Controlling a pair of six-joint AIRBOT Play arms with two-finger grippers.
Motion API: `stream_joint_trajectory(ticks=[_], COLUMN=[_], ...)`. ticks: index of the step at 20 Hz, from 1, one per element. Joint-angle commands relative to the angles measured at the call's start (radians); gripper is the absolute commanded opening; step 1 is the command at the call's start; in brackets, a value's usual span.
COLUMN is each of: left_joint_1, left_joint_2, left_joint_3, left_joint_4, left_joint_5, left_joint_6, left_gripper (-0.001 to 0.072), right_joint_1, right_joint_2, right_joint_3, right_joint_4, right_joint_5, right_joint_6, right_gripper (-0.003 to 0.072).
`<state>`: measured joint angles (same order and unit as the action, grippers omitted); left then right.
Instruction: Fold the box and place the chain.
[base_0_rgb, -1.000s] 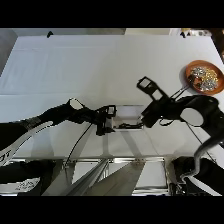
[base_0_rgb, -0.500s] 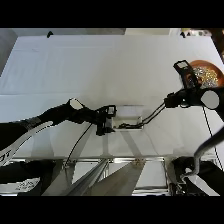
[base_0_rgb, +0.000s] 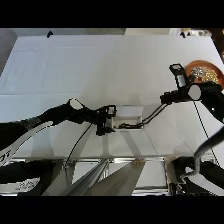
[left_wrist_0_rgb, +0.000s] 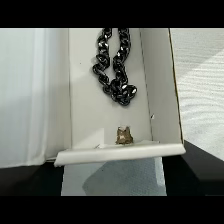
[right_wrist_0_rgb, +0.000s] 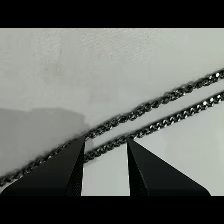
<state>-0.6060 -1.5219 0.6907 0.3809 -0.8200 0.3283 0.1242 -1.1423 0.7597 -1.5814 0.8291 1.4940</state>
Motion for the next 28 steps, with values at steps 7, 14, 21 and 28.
stream_joint_trajectory(ticks=[7, 14, 21, 28], left_joint_1=[0.0, 0.0, 0.0, 0.0], left_joint_2=[0.001, 0.001, 0.001, 0.001], left_joint_3=[0.0, 0.0, 0.0, 0.0], left_joint_4=[0.0, 0.0, 0.0, 0.0], left_joint_5=[0.0, 0.0, 0.0, 0.0], left_joint_6=[0.0, 0.0, 0.0, 0.0], left_gripper=[0.0172, 0.0172, 0.0172, 0.0172], right_joint_1=[-0.002, -0.002, -0.002, -0.002], right_joint_2=[-0.079, -0.132, -0.148, -0.156], right_joint_3=[-0.017, -0.017, -0.022, -0.024], right_joint_4=[-0.003, -0.005, -0.005, -0.005], right_joint_5=[-0.033, -0.03, -0.066, -0.072], right_joint_6=[0.082, 0.115, 0.13, 0.13], right_gripper=[0.0257, 0.0257, 0.0237, 0.0226])
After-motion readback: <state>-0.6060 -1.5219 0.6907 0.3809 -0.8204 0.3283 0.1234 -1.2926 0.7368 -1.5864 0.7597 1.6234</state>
